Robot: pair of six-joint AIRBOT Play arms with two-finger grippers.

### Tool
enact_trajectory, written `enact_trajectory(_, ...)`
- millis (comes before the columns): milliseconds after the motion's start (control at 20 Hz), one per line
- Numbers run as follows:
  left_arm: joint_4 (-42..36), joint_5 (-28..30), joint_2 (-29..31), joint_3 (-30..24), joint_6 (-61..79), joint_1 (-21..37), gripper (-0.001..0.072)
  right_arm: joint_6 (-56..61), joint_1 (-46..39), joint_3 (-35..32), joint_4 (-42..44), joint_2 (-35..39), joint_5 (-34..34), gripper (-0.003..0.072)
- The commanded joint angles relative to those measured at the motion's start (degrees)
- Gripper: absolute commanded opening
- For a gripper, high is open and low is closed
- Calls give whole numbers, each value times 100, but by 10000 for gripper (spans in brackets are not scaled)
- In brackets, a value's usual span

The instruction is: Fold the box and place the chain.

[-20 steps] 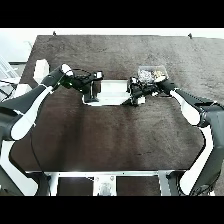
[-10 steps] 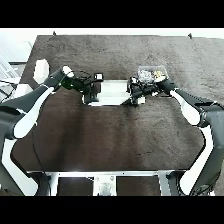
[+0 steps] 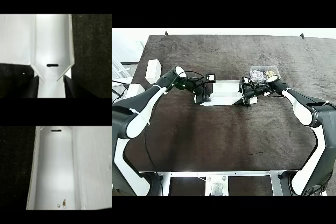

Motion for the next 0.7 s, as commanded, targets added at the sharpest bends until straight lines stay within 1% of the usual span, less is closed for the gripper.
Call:
enact_trajectory(0,-13,87,-4,0,142,0,345,-2,7,-2,2,2,2,435)
enact_trajectory(200,-133,181,-4,0,256,0,345,-2,7,-2,0,2,2,435)
enact_trajectory(400,-282,92,-4,0,256,0,343,-2,7,-2,2,2,2,435)
enact_trajectory(450,-280,57,-4,-2,254,-13,269,-2,7,-2,0,2,4,435)
enact_trajectory(500,-275,26,-4,-2,258,-11,129,-2,7,-2,2,2,2,435)
enact_trajectory(650,-282,-81,-4,0,256,-11,131,-2,7,-2,0,2,4,435)
